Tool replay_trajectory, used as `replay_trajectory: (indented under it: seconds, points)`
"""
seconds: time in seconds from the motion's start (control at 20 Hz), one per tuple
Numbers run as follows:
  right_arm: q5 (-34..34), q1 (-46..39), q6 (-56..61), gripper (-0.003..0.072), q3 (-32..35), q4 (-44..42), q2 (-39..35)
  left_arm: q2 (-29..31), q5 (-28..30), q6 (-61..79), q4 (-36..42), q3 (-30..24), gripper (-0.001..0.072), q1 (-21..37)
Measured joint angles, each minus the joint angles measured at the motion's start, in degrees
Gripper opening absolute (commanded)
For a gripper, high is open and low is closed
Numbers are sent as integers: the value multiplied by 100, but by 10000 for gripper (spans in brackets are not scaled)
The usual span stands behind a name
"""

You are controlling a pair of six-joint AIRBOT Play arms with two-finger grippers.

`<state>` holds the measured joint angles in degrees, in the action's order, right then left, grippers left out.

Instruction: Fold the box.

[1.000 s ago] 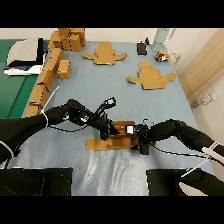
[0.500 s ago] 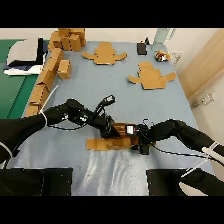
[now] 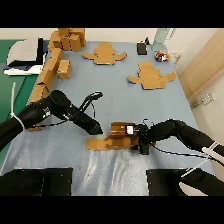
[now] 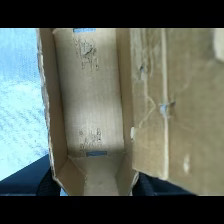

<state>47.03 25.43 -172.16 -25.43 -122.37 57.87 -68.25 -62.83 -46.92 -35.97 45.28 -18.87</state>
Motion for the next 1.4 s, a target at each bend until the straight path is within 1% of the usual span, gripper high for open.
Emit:
replay_trajectory:
  seconds: [0.1,0.15,0.3,0.45,0.6,0.7,0.8,0.95,1.1,1.25,1.4]
  points:
    - [0,0,0,472,0,4,0,87,-166,-721,168,0,17,-140]
    - [0,0,0,471,0,7,0,111,-116,-953,400,0,18,-243]
    - [0,0,0,471,0,24,0,83,551,-1386,1078,33,17,-494]
    - [0,0,0,471,0,44,0,-240,1005,-1572,1399,164,17,-586]
    - [0,0,0,472,0,46,0,-791,1268,-1637,1523,372,15,-623]
    - [0,0,0,472,0,46,0,-1143,1370,-1768,1388,516,16,-638]
    - [0,0,0,471,0,48,0,-1405,1397,-2037,1091,603,16,-656]
    - [0,0,0,471,0,50,0,-1622,1427,-2304,715,664,15,-748]
    - [0,0,-2,471,0,63,0,-1709,1517,-2430,579,688,16,-874]
    - [0,0,-2,471,0,66,0,-1720,1569,-2463,601,699,15,-929]
    - [0,0,-2,471,0,66,0,-1460,1591,-2345,662,710,15,-925]
